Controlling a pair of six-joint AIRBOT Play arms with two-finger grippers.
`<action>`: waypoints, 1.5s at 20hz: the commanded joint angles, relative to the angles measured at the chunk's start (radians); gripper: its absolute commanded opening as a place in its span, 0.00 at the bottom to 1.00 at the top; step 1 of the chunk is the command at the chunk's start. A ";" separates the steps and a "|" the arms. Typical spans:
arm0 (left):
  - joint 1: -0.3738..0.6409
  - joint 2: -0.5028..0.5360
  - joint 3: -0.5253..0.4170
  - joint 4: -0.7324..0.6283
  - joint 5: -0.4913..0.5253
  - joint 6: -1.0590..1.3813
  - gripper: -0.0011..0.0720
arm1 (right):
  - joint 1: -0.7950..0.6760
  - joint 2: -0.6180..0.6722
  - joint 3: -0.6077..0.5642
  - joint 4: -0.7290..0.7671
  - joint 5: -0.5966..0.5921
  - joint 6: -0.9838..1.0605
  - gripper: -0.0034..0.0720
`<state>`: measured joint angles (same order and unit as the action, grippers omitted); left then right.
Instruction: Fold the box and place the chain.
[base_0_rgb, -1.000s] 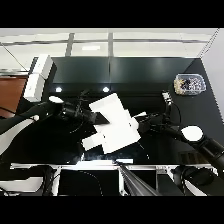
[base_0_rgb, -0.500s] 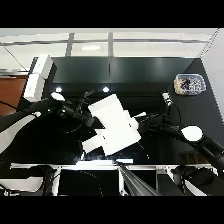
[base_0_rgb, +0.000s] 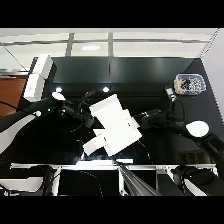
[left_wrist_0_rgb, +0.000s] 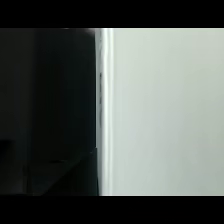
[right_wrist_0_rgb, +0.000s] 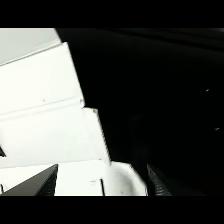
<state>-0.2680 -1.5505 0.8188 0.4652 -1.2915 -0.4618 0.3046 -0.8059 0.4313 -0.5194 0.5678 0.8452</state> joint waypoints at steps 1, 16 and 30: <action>-0.005 0.053 0.006 0.029 0.017 0.016 0.04 | -0.182 0.001 0.117 -0.208 0.303 -0.001 0.89; -0.275 0.155 0.002 0.320 0.414 0.382 0.05 | -0.397 0.001 0.204 -0.419 0.455 -0.015 0.89; -0.299 0.142 0.002 0.383 0.413 0.384 0.05 | -0.066 0.000 -0.035 -0.435 0.385 -0.388 0.89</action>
<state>-0.5629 -1.4078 0.8219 0.8246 -0.8806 -0.0780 0.1623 -0.8051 0.4469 -0.9440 0.9730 0.5980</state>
